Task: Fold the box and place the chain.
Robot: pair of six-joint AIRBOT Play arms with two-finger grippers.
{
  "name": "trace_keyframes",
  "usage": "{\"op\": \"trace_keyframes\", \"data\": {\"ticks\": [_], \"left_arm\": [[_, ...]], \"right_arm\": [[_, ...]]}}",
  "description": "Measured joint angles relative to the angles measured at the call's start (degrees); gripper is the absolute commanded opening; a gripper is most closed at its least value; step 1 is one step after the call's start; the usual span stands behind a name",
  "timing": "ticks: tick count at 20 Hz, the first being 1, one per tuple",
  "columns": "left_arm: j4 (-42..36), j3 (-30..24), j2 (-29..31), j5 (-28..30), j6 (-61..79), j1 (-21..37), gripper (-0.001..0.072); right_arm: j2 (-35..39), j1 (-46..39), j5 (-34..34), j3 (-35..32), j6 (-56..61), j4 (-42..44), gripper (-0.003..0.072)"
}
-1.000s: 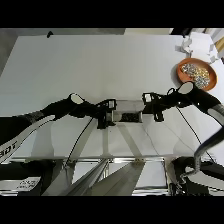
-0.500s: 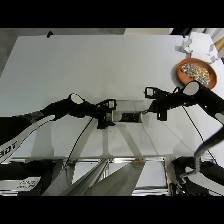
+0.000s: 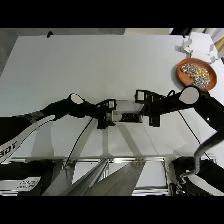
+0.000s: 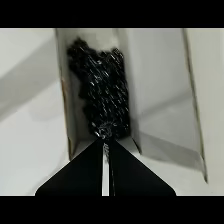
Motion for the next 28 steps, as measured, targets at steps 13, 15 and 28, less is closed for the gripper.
{"op": "trace_keyframes", "data": {"ticks": [13,15,28], "left_arm": [[0.0,0.0,0.0,0.0,0.0,0.0,0.0209],[0.0,0.0,0.0,0.0,0.0,0.0,0.0209],[0.0,0.0,0.0,0.0,0.0,0.0,0.0209]], "right_arm": [[1.1,6.1,-10.6,0.0,3.3,8.8,0.0007],[1.1,6.1,-11.4,-0.2,3.3,10.5,0.0007],[1.1,12.9,-20.9,-3.6,3.3,12.9,0.026]]}}
